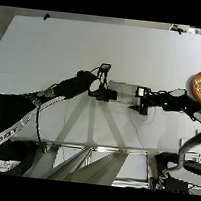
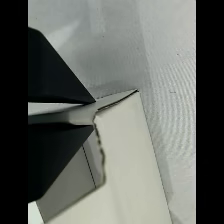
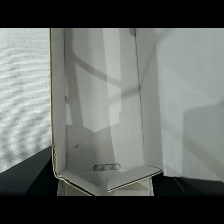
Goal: Fold the box and place the chain.
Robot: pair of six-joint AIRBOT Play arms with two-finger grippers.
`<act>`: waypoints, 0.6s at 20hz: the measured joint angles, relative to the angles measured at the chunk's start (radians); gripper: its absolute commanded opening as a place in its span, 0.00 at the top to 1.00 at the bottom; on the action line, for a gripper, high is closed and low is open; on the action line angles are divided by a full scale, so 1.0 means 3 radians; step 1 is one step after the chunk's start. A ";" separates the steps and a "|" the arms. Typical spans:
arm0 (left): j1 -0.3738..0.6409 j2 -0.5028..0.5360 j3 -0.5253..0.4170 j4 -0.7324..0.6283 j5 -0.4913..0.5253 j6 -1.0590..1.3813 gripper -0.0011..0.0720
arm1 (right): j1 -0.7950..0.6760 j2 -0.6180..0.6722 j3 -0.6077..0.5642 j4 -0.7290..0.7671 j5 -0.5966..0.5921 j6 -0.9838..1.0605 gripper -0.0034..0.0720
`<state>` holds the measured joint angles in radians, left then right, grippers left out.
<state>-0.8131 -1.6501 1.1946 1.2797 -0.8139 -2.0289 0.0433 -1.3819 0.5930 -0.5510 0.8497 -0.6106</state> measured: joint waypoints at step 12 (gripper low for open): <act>-0.0011 -0.0005 0.0120 0.0392 -0.0462 -0.0619 0.97 | 0.0004 -0.0001 -0.0001 0.0018 0.0029 -0.0009 0.41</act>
